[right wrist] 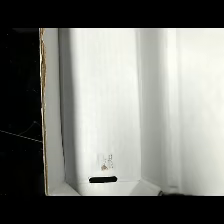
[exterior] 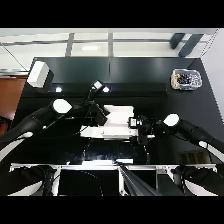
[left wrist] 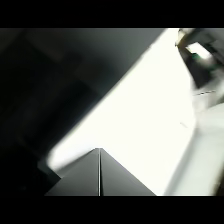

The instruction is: Fold the box and place the chain.

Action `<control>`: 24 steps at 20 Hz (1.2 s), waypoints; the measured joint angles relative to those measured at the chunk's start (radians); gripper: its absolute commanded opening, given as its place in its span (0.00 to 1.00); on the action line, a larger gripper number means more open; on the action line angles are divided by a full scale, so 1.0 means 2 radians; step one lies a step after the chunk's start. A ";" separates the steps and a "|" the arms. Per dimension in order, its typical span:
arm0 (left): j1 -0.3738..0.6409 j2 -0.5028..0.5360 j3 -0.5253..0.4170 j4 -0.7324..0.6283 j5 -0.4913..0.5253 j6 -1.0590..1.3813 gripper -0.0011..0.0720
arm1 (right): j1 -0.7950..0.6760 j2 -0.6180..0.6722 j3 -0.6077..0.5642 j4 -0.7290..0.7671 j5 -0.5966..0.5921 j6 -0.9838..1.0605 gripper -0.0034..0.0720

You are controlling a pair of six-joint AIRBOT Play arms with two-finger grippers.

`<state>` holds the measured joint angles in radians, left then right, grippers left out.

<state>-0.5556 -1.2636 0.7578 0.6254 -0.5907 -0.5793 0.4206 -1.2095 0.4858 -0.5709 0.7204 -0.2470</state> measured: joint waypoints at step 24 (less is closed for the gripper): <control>0.146 0.045 -0.056 0.056 -0.221 0.189 0.98 | 0.000 0.000 0.000 0.001 -0.002 0.000 0.31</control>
<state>-0.2626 -1.1732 0.6456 0.7380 -1.0336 -0.2012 0.4206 -1.2091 0.4858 -0.5694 0.7158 -0.2466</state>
